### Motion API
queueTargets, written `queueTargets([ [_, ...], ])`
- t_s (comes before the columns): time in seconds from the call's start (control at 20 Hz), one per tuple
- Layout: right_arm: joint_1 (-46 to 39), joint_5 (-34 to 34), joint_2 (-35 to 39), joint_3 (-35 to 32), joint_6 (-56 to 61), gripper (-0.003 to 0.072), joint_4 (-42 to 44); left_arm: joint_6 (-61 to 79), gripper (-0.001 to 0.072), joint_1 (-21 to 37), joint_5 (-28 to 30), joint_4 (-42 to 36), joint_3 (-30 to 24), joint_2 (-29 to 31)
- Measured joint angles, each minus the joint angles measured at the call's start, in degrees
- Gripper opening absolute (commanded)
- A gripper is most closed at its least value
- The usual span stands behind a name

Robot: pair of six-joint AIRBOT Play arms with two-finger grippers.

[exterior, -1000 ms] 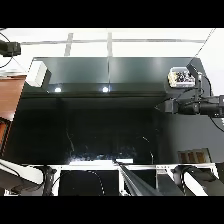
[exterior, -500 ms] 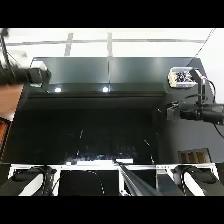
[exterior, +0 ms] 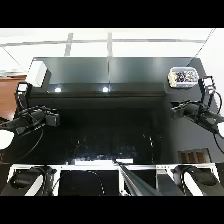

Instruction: Fold the box and place the chain.

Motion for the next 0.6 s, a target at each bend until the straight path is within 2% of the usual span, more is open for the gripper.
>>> queueTargets([
  [0.6,0.0,-1.4,0.2,-0.5,-0.2,0.0014,-0.9,0.0,0.0029,-0.2,0.5,0.8,-1.5,0.9],
])
